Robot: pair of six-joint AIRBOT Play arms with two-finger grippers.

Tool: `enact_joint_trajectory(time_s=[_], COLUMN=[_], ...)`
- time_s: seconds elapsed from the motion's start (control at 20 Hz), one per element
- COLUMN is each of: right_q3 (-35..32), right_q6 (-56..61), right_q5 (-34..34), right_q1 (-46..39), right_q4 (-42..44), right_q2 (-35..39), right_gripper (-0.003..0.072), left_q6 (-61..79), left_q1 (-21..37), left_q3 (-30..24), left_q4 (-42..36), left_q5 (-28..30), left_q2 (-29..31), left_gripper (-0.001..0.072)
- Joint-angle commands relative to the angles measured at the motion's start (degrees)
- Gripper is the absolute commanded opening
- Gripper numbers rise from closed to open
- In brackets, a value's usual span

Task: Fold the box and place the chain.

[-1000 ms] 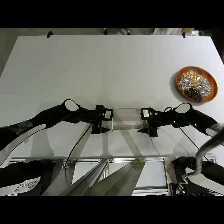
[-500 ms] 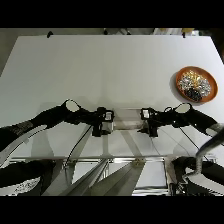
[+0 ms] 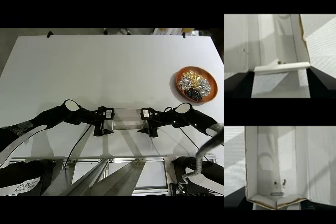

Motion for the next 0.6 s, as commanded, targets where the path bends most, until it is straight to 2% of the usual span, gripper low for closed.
enact_joint_trajectory(time_s=[0.0,0.55], right_q3=[0.0,0.0], right_q6=[-0.1,-0.1], right_q5=[0.0,0.0], right_q1=[0.0,0.0], right_q4=[0.0,0.0], right_q2=[0.0,0.0], right_gripper=[0.0329,0.0329], left_q6=[0.0,0.0], left_q1=[-0.7,-1.1], left_q3=[0.1,0.1], left_q4=[-0.5,-1.9], left_q5=[1.6,3.6], left_q2=[0.0,-0.1], left_gripper=[0.0704,0.0695])
